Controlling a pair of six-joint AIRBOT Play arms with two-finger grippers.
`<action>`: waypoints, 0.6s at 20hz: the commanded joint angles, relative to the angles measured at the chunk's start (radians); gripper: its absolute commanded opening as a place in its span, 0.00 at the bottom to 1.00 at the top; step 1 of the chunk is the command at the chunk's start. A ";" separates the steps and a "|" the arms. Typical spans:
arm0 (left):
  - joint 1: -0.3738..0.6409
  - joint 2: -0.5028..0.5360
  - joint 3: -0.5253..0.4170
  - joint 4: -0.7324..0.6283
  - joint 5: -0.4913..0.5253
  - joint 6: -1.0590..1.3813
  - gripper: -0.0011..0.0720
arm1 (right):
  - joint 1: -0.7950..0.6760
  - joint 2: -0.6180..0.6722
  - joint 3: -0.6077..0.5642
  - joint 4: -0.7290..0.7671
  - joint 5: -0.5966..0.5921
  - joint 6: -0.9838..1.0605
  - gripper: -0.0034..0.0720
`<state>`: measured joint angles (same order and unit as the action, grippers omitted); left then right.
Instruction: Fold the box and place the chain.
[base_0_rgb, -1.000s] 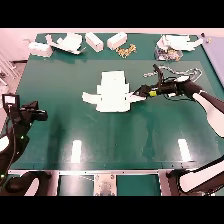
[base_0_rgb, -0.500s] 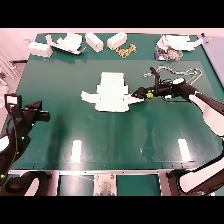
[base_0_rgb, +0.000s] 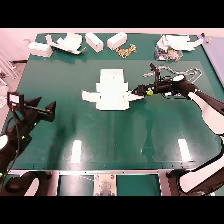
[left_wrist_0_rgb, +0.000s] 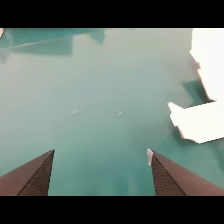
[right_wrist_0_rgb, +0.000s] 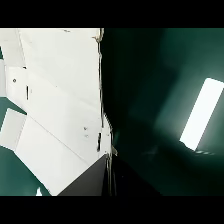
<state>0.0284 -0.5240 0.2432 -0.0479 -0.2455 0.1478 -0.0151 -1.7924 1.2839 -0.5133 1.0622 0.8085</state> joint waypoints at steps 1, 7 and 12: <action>0.000 -0.059 0.084 -0.001 -0.079 -0.019 0.90 | 0.001 -0.004 0.004 -0.003 0.003 -0.001 0.05; 0.000 -0.501 0.378 0.072 -0.265 -0.164 0.90 | 0.003 -0.004 0.004 -0.003 0.003 -0.001 0.05; 0.000 -0.871 0.630 0.185 -0.470 -0.301 0.90 | 0.006 -0.004 0.004 -0.003 0.001 -0.005 0.06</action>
<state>0.0284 -1.2156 0.7509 0.0910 -0.5907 -0.0723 -0.0109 -1.7958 1.2873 -0.5167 1.0653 0.8051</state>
